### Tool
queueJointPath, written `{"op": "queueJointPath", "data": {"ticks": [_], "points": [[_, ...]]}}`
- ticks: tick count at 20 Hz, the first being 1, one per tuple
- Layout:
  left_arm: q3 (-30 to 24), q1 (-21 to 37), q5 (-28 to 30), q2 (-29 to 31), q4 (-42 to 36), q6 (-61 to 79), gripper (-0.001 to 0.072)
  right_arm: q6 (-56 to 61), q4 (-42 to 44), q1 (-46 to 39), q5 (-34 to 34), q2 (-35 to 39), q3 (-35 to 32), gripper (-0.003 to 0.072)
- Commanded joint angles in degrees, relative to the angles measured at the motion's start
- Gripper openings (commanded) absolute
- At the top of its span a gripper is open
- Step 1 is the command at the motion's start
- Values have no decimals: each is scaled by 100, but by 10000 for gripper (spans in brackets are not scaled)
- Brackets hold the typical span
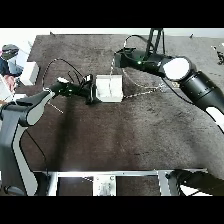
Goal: Fold the box and place the chain.
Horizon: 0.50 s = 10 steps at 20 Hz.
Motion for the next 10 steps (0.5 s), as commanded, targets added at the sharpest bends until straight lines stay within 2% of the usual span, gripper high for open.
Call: {"op": "queueJointPath", "data": {"ticks": [1, 6, 7, 8, 9, 10], "points": [[0, -2, 2, 0, 0, 2, 229, 4, -2, 98, 4, -332, 0, 8], [0, -2, 0, 0, 0, 2, 229, 92, 103, 98, 378, -1237, 2, 10], [0, -2, 2, 0, 0, 2, 230, 90, 74, 72, 387, -1318, 0, 106], [0, -2, 0, 0, 0, 2, 229, 92, -24, 9, 402, -1333, 0, 357], [0, -2, 2, 0, 0, 2, 229, 92, -129, -92, 459, -1294, 0, 407], [0, -2, 2, 0, 0, 2, 230, 96, -197, -240, 621, -1233, 0, 315]]}}
